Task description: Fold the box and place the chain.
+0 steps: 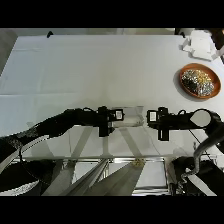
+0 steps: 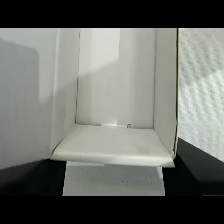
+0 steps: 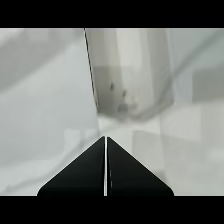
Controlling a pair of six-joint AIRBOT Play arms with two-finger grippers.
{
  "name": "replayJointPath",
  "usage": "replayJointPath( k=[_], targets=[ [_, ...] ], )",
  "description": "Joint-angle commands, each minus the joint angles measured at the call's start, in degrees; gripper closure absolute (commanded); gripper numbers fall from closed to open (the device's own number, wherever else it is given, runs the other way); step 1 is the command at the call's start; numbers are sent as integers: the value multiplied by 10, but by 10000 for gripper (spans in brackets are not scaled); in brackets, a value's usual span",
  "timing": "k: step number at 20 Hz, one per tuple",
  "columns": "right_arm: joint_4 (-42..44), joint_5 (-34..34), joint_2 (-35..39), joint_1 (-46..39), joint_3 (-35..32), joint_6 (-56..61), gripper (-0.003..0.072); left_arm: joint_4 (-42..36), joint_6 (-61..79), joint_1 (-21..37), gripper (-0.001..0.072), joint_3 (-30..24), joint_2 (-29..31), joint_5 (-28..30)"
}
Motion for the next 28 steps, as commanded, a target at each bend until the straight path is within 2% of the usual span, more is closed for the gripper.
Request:
replayJointPath(
  k=[1, 3, 6, 11, 13, 18, 22, 25, 28],
  targets=[
    [187, -70, 18, 0, 1, -110, 662, 0, 0, 0, 574, 0, 0, 0],
    [233, -142, 17, 0, 1, -139, 662, 0, 0, 0, 574, 0, 0, 0],
    [244, -200, -22, 0, 1, -146, 662, 0, 0, 0, 574, 0, 0, 0],
    [243, -223, -166, 0, 1, -141, 662, 0, 0, 0, 574, 0, 1, 0],
    [243, -215, -188, 0, 1, -129, 662, 0, 0, 0, 574, 0, 1, 0],
    [244, -209, -167, 0, 1, -129, 662, 0, 0, 0, 574, 0, 1, 0],
    [236, -221, -82, 0, 1, -129, 662, 0, 0, 0, 574, 0, 1, 0],
    [178, -203, -2, -1, 1, -83, 664, 0, 0, 0, 574, 0, 1, 0],
    [69, -109, 33, -46, 1, -66, 664, 0, 0, 0, 574, 0, 1, 0]
  ],
)
